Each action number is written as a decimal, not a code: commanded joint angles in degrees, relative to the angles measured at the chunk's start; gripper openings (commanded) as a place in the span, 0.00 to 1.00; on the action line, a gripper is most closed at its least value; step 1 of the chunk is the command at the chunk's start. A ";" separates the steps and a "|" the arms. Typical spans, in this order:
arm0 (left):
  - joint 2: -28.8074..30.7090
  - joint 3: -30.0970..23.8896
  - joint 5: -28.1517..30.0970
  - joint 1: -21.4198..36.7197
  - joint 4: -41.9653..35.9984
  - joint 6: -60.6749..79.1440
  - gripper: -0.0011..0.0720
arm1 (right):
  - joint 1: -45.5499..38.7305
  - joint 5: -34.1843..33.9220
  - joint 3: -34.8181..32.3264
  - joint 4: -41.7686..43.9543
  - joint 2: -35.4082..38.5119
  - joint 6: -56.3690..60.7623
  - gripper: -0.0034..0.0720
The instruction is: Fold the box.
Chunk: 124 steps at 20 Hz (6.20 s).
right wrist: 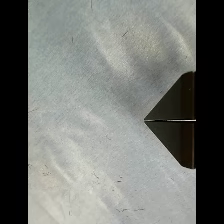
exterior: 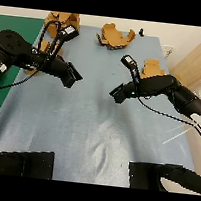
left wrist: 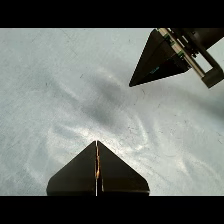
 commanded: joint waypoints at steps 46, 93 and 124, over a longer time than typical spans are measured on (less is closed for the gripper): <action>-0.39 0.00 5.07 -0.02 -1.18 0.26 0.04 | -51.74 -9.73 61.55 -7.58 -55.23 23.04 0.06; -53.86 25.11 -18.58 16.37 -30.88 11.04 0.50 | 12.35 59.47 -25.66 -2.93 2.10 26.10 0.05; -54.51 25.18 -17.18 14.32 -28.52 12.48 0.50 | 12.20 57.94 -25.66 -2.34 2.10 26.73 0.05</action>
